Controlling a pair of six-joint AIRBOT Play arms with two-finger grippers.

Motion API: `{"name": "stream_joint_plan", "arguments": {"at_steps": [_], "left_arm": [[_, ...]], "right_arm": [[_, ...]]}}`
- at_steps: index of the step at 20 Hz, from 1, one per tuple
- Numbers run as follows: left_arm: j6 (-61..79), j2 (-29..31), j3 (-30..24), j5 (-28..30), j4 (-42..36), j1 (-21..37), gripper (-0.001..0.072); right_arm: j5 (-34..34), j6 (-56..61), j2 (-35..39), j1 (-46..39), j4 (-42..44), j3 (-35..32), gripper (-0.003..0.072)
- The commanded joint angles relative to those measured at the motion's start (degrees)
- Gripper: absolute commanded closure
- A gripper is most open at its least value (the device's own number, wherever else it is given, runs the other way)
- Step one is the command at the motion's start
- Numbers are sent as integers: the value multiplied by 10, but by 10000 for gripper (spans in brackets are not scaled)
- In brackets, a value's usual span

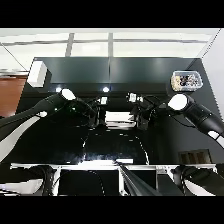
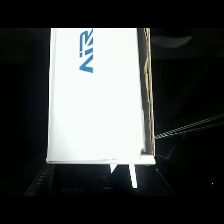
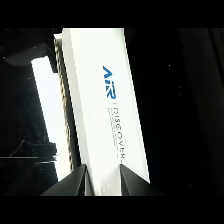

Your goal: Fold the box and place the chain.

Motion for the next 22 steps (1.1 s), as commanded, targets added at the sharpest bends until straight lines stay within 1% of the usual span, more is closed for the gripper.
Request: {"name": "stream_joint_plan", "arguments": {"at_steps": [1, 22], "left_arm": [[0, 0, 0, 0, 0, 0, 197], [0, 0, 0, 0, 0, 0, 197]], "right_arm": [[0, 0, 0, 1, 1, -1, 443], [5, 8, -21, 5, 1, -1, 443]]}}
